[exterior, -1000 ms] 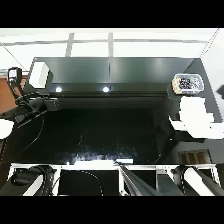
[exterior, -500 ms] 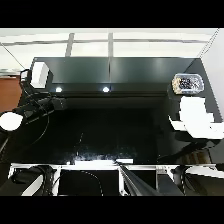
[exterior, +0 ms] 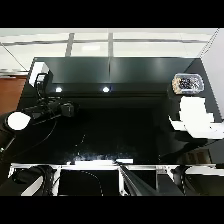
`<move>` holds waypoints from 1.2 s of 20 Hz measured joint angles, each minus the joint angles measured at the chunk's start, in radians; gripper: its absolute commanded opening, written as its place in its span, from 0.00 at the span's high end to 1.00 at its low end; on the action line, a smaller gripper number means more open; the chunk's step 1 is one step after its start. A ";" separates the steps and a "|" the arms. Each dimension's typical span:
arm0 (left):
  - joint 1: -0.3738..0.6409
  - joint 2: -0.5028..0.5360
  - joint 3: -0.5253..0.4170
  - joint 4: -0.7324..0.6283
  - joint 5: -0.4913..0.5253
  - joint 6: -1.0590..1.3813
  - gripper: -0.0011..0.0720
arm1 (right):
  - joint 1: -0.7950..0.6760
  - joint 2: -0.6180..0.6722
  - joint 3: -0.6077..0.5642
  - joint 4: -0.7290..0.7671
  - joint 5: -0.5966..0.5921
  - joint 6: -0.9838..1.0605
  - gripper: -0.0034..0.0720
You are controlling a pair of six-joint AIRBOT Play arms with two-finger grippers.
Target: Fold the box and place the chain.
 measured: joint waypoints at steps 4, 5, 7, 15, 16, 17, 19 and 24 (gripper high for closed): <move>-0.003 -0.001 0.000 -0.004 -0.003 0.004 0.01 | 0.056 -0.014 0.001 -0.051 -0.002 -0.046 0.45; -0.004 -0.001 0.000 -0.005 -0.003 0.005 0.01 | 0.065 -0.019 0.001 -0.072 0.001 -0.046 0.64; -0.004 -0.001 0.000 -0.005 -0.003 0.007 0.01 | 0.074 -0.023 0.001 -0.098 0.007 -0.043 0.82; -0.004 -0.001 0.000 -0.006 -0.004 0.007 0.01 | 0.066 -0.027 0.000 0.018 0.107 -0.046 0.88; -0.004 -0.001 0.000 -0.008 -0.005 0.007 0.01 | 0.067 -0.024 -0.001 0.050 0.121 -0.047 0.88; -0.004 -0.001 0.000 -0.008 -0.005 0.007 0.01 | 0.070 -0.016 -0.004 0.082 0.132 -0.048 0.88; -0.004 -0.001 0.000 -0.009 -0.006 0.007 0.01 | 0.077 0.006 -0.013 0.129 0.144 -0.049 0.88; -0.004 -0.001 0.000 -0.010 -0.021 0.007 0.01 | 0.099 0.093 -0.127 0.222 0.150 -0.052 0.94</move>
